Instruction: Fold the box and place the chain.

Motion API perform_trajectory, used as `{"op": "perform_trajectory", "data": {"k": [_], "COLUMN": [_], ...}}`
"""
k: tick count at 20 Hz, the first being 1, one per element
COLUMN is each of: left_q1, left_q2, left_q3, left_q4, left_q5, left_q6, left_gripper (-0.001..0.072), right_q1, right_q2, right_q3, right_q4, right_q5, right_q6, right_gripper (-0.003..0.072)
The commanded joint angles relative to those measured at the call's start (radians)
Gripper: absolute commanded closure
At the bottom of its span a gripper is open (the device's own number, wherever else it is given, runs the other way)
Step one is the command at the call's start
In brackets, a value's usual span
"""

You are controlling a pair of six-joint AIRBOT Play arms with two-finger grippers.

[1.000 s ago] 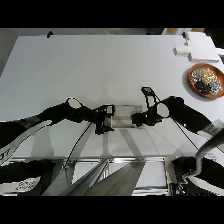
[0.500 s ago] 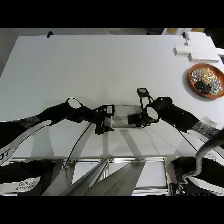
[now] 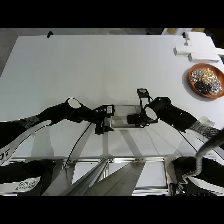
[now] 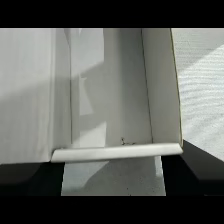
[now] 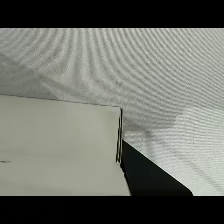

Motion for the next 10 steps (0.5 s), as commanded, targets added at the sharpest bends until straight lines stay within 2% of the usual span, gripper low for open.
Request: {"op": "perform_trajectory", "data": {"k": [1, 4, 10], "left_q1": [0.000, 0.000, 0.000], "left_q2": [0.000, 0.000, 0.000], "left_q3": [0.000, 0.000, 0.000], "left_q4": [0.000, 0.000, 0.000], "left_q5": [0.001, 0.001, 0.001], "left_q6": [-0.001, -0.001, -0.001], "left_gripper": [0.0675, 0.0675, 0.0675], "right_q1": [0.001, 0.001, 0.001], "right_q2": [0.000, 0.000, -0.002], "right_q3": [0.001, 0.001, 0.001], "right_q4": [-0.052, -0.066, -0.071], "right_q5": [0.015, 0.026, 0.040], "right_q6": [0.065, 0.076, 0.079], "right_gripper": [0.0538, 0.0584, 0.0570]}}
